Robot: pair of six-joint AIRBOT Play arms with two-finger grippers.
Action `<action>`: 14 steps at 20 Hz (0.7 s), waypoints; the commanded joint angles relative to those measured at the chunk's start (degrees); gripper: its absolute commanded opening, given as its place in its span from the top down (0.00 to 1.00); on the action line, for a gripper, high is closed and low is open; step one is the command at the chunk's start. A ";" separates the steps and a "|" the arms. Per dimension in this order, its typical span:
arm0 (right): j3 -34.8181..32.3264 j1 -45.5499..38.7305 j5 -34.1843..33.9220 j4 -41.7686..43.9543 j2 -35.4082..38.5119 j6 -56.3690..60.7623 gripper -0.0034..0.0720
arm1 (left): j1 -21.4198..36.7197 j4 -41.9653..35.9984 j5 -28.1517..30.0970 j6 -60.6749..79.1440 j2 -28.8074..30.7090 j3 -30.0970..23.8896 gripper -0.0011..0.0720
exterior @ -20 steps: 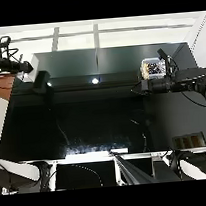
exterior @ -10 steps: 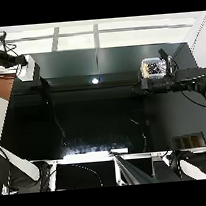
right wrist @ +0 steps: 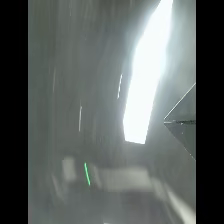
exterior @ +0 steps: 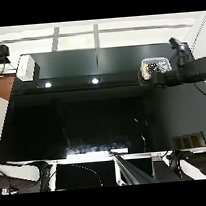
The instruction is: Fold the box and place the chain.
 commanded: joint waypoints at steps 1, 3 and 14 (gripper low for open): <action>-3.91 4.37 5.55 -30.01 10.80 19.41 0.93 | -7.08 -0.22 10.05 -2.03 17.55 -22.08 0.95; -13.31 5.60 13.25 -31.54 16.79 24.24 0.93 | -13.22 -4.26 29.92 -1.99 32.15 -42.99 0.95; -26.32 5.62 22.77 -31.15 18.86 25.22 0.93 | -24.46 -0.35 46.38 -2.99 58.01 -79.49 0.95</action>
